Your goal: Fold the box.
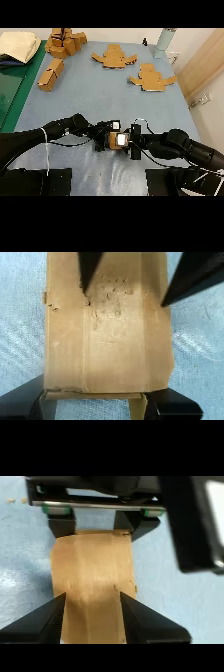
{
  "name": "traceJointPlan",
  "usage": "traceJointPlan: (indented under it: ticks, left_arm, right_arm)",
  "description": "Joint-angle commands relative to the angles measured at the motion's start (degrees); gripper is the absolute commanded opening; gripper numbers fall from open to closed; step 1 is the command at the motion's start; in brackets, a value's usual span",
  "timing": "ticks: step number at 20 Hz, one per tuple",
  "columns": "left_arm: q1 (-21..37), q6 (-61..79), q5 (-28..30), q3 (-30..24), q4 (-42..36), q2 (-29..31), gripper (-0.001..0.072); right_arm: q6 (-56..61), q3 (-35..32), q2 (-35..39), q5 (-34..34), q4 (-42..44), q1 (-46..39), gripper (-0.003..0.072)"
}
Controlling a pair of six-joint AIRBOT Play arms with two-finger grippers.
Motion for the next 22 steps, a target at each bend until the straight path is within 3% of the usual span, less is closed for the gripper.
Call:
traceJointPlan:
  ticks: [1,5,12,14,15,16,18,19,20,22]
  left_arm:
    - [0.0,0.02,0.02,-0.02,0.02,-0.04,0.0525]
    - [0.0,0.02,0.02,-0.02,0.02,-0.04,0.0525]
    - [0.0,0.02,0.02,-0.02,0.02,-0.04,0.0525]
    - [0.0,0.02,0.02,-0.02,0.02,-0.04,0.0525]
    - [0.0,0.02,0.02,-0.02,0.02,-0.04,0.0525]
    - [0.0,0.02,0.04,0.0,0.0,-0.04,0.0525]
    - [0.0,0.02,0.02,-0.02,0.02,-0.04,0.0525]
    - [0.0,0.02,0.02,0.0,0.02,-0.04,0.0525]
    - [0.0,0.02,0.02,-0.02,0.02,-0.04,0.0525]
    - [0.0,0.02,0.02,0.0,0.02,-0.04,0.0525]
  right_arm:
    - [4.76,-1.97,1.64,1.95,-4.61,4.39,0.0523]
    - [14.82,-4.39,1.73,8.37,-20.39,6.91,0.0523]
    - [16.0,-4.39,0.35,10.54,-23.78,6.86,0.0523]
    - [16.0,-4.39,-0.02,10.54,-23.71,6.86,0.0478]
    - [16.0,-4.39,-0.04,10.49,-23.52,6.86,0.0381]
    - [16.0,-4.39,-0.04,10.47,-23.3,6.86,0.0343]
    - [16.0,-4.37,-0.04,10.25,-22.25,6.88,0.0342]
    - [16.0,-4.37,-0.04,10.05,-21.75,6.88,0.0327]
    - [16.0,-4.37,0.0,9.92,-21.59,6.88,0.0266]
    - [16.0,-4.37,0.37,9.88,-21.62,6.86,0.0262]
